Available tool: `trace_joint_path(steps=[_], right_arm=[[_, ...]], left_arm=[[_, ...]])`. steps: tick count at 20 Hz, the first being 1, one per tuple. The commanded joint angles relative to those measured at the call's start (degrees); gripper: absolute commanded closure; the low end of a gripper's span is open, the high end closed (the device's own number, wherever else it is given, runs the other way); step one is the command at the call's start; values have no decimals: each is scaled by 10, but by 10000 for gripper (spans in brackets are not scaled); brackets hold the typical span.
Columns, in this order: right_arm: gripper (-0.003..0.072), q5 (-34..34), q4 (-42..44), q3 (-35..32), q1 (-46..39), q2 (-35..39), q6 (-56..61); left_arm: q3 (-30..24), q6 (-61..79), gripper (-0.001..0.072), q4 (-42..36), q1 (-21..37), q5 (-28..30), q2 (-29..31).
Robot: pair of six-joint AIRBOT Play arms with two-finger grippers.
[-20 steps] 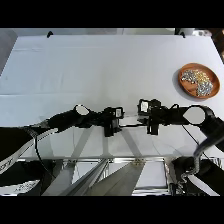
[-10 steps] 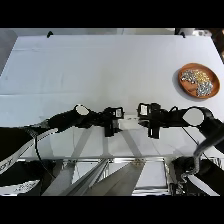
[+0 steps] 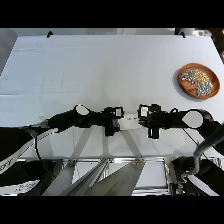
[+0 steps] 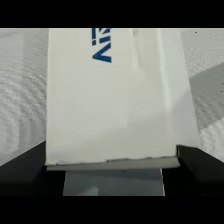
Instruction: Fold the box and place the chain.
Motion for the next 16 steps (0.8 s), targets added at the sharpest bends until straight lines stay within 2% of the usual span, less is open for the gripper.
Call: trace_joint_path(steps=[1, 16], right_arm=[[605, -39, 0, 0, 0, 19, 0], [606, -41, 2, -12, 0, 20, 0]], left_arm=[[0, 2, 573, 2, 0, -4, 0], [0, 2, 573, 2, 0, -4, 0]])
